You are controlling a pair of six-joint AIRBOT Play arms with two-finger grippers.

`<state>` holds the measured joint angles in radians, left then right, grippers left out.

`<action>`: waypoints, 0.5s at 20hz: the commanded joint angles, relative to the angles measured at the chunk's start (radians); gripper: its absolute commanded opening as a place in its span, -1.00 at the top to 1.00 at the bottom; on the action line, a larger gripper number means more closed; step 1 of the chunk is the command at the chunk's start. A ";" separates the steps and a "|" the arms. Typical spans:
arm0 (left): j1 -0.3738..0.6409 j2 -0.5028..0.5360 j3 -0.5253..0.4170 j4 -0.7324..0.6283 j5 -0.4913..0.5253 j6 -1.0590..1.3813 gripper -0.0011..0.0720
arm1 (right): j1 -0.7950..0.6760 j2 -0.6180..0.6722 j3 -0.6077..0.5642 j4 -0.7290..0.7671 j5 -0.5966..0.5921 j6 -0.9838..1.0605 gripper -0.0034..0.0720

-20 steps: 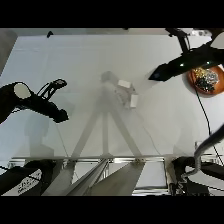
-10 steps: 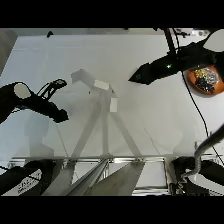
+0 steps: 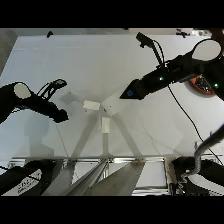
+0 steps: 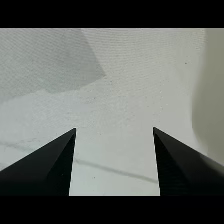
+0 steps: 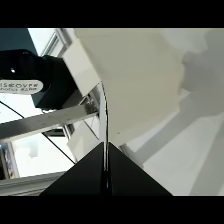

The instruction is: Fold the box and place the chain.

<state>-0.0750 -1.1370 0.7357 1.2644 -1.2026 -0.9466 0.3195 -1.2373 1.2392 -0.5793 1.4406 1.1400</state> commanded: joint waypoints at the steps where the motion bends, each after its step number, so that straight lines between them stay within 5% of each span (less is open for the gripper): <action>1: 0.000 -0.001 0.000 0.000 0.001 0.000 -0.44 | 0.002 -0.013 -0.005 -0.091 -0.010 0.069 0.88; 6: 0.000 -0.001 -0.001 0.000 0.000 0.000 -0.44 | 0.002 -0.050 -0.029 -0.507 -0.077 0.249 0.88; 10: 0.000 -0.001 0.000 0.000 0.001 0.000 -0.44 | 0.002 -0.049 -0.120 -0.683 -0.151 0.317 0.87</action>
